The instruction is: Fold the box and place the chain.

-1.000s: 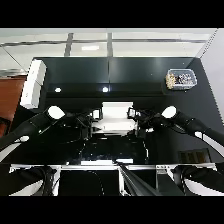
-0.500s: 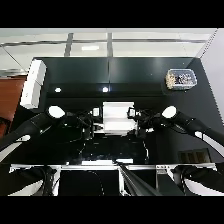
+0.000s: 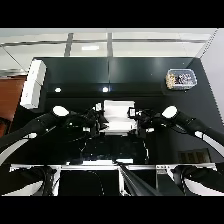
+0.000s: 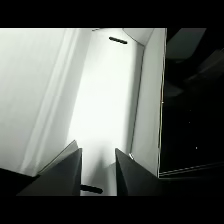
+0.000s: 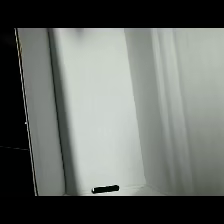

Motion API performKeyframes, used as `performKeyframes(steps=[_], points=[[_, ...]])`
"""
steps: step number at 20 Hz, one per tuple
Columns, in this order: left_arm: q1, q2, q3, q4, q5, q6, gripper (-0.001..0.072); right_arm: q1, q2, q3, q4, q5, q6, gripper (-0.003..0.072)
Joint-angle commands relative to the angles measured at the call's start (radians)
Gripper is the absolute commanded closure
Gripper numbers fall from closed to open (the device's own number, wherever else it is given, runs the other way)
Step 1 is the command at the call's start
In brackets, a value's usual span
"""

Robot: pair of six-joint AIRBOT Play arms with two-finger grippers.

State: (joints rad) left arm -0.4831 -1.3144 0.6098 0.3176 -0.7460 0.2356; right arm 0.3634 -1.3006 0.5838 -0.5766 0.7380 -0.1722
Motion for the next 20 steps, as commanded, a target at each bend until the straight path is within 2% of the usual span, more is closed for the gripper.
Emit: performKeyframes(steps=[1,2,3,5,6,7,8,9,10,11,12,13,15,17,20], points=[[-0.004,-0.007,0.004,-0.008,0.01,0.001,0.06,0.0,0.001,0.001,0.0,0.001,0.0,0.0678],[-0.004,-0.007,0.004,-0.005,0.008,0.001,0.0644,0.0,0.001,0.001,0.0,0.001,0.0,0.0678],[-0.004,-0.007,0.004,-0.005,0.009,0.0,0.0627,0.0,0.001,0.001,0.0,0.001,0.0,0.0678],[-0.004,-0.007,0.004,-0.005,0.01,0.0,0.0275,0.0,0.001,0.001,0.0,0.001,0.0,0.0678],[-0.004,-0.007,0.004,0.0,0.008,0.0,0.0336,0.0,0.001,0.001,0.0,0.001,0.0,0.0678],[-0.004,-0.007,0.004,0.014,0.002,0.0,0.0492,0.0,0.001,0.001,0.0,0.001,0.0,0.0678],[-0.004,-0.007,0.005,0.018,0.0,0.0,0.0466,0.0,0.001,0.001,0.0,0.001,0.0,0.0678],[-0.004,-0.007,0.005,0.017,0.002,-0.003,0.0302,0.0,0.001,0.001,0.0,0.001,0.0,0.0677],[-0.004,-0.007,0.005,0.018,0.003,-0.005,0.0307,0.0,0.001,0.001,0.0,0.001,0.0,0.0678],[-0.003,-0.006,0.005,0.028,0.003,-0.009,0.0383,0.0,0.001,0.001,0.0,0.001,0.0,0.0678],[-0.003,-0.001,0.007,0.056,0.003,-0.028,0.0561,0.0,0.001,0.001,0.0,0.001,0.0,0.0677],[0.005,0.02,0.017,0.113,-0.006,-0.104,0.0683,0.0,0.001,0.001,0.0,0.001,0.0,0.0678],[0.04,0.089,0.037,0.217,-0.056,-0.292,0.0683,0.0,0.001,0.001,0.0,0.001,0.0,0.0678],[0.095,0.188,0.038,0.349,-0.125,-0.377,0.0683,0.0,0.001,0.001,0.0,0.001,0.0,0.0677],[0.214,0.314,0.036,0.534,-0.207,-0.589,0.0683,0.0,0.001,0.001,0.0,0.001,0.0,0.0677]])
